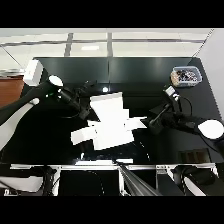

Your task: Fold the box and place the chain.

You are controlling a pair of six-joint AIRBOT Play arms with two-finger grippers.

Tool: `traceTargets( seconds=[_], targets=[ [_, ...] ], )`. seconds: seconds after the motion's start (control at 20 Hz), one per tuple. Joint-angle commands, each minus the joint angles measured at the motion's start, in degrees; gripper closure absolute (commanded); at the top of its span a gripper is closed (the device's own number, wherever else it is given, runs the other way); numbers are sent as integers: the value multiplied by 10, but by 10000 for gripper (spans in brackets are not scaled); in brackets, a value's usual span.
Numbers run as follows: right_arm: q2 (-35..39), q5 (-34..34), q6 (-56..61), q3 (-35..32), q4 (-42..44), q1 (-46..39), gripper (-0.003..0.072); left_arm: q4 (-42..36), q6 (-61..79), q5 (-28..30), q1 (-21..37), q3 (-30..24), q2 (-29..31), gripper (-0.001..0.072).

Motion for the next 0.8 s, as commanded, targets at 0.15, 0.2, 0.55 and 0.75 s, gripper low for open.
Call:
traceTargets(
  seconds=[0.15, 0.2, 0.55, 0.75],
  targets=[
    [-8, 51, -136, 8, -77, 20, 7, 29, 229, 215, -82, -86, 93, 687],
    [-9, 51, -162, -4, -77, 26, 7, 36, 229, 249, -97, -86, 92, 687],
    [-9, 24, -254, -88, -72, 36, 7, 28, 244, 301, -117, -86, 45, 685],
    [-12, 19, -285, -97, -43, 36, 8, 36, 244, 299, -117, -86, 26, 684]
  ],
)
